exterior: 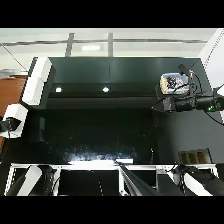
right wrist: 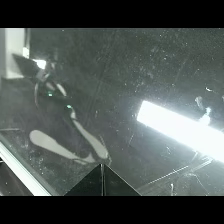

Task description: Fold the box and place the chain.

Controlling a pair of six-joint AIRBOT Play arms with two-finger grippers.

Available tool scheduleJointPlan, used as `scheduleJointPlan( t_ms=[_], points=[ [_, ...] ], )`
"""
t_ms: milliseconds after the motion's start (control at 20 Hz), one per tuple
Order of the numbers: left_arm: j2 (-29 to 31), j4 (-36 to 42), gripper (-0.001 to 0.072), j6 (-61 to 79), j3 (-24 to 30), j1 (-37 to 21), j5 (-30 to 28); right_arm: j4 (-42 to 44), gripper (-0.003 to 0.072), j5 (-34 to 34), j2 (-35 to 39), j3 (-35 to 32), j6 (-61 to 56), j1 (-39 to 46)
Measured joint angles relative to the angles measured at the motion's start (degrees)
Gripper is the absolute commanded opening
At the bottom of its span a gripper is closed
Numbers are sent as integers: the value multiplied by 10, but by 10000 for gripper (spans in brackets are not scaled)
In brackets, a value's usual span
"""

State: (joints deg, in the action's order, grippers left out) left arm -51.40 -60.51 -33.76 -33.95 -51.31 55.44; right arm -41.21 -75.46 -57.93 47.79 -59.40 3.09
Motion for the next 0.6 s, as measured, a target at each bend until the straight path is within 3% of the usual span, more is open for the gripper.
scheduleJointPlan(
  t_ms=[300, 550, 600],
  points=[
    [-93, 62, 118, 101, 1, 14, -26, 0, 37, 2, 0, 0, -19, 0],
    [-123, 78, 123, 124, 1, 25, -65, 0, 37, 3, 0, 0, -33, 0],
    [-126, 80, 163, 125, 1, 28, -72, 0, 37, 3, 0, 0, -34, 0]
  ],
)
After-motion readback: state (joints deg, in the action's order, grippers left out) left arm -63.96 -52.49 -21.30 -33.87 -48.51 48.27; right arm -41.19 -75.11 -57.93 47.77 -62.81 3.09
